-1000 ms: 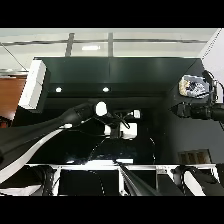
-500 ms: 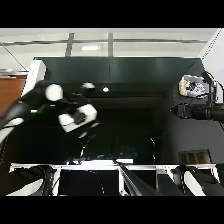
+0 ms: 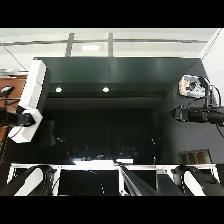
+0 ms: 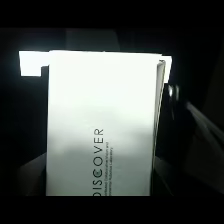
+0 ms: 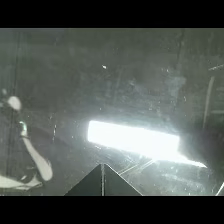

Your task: Fold the box and place the chain.

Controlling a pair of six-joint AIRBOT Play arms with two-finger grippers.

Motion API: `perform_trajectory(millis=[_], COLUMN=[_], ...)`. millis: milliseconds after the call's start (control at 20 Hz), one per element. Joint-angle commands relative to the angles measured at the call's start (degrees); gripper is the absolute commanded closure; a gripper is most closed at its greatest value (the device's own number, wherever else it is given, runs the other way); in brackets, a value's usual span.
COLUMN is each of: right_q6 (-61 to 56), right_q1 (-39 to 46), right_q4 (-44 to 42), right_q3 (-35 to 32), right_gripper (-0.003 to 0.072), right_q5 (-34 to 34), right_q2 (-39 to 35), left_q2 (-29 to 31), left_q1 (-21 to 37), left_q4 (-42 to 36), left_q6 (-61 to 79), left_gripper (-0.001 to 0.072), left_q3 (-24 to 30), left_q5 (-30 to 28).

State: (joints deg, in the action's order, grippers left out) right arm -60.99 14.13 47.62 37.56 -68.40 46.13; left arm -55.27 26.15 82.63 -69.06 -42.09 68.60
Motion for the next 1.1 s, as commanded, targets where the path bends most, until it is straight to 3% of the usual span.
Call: perform_trajectory(millis=[0,450,650,700,750,800,1050], right_q6=[-0.04,-0.33,-1.18,-1.18,-1.18,-1.2,0.61], right_q1=[0.04,0.04,0.04,0.04,0.04,0.04,0.07], right_q4=[-0.02,-0.26,-0.28,-0.37,-0.48,-0.57,-0.52], right_q3=[-0.92,-0.92,-0.92,-0.92,-0.92,-0.92,-0.2], right_gripper=[0.0669,0.0669,0.0669,0.0669,0.0669,0.0669,0.0669], right_q5=[0.17,2.25,2.25,2.25,2.23,2.21,2.01], right_q2=[-0.02,-0.02,-0.02,-0.02,-0.02,-0.02,-0.02], left_q2=[-0.02,-8.52,-12.17,-12.52,-12.52,-12.44,-8.76], left_q1=[9.94,10.16,9.99,9.9,9.66,9.38,5.79], left_q4=[-4.72,-10.05,-10.05,-10.08,-10.05,-10.03,-9.73], left_q6=[7.19,20.22,20.22,20.17,20.2,20.2,20.15], left_gripper=[0.0433,0.0433,0.0428,0.0376,0.022,0.0002,-0.0009], left_q3=[0.55,0.48,-0.22,-0.22,-0.33,-0.92,-9.88], left_q5=[-5.81,-19.89,-21.09,-22.32,-23.52,-23.65,-21.53])
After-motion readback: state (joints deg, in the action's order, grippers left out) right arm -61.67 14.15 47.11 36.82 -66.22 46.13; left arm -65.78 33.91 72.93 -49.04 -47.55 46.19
